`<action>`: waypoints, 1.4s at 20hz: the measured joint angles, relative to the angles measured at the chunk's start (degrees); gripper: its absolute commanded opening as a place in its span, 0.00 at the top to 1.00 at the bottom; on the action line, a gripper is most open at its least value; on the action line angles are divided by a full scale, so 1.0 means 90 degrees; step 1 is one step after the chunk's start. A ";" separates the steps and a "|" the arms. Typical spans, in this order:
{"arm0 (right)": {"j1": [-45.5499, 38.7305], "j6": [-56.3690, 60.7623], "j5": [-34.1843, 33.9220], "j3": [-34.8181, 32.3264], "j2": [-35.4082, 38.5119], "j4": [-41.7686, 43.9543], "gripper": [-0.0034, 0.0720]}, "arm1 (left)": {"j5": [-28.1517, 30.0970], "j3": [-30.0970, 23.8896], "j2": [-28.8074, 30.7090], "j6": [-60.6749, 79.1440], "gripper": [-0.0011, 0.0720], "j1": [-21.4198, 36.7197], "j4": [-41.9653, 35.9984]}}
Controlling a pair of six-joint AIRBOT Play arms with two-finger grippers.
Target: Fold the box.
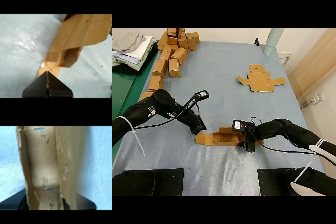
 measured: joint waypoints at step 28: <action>0.0000 0.0000 0.0000 0.0000 0.0000 -0.0002 0.34 | 0.0517 0.1345 -0.2589 -0.3014 0.97 -0.0724 -0.1285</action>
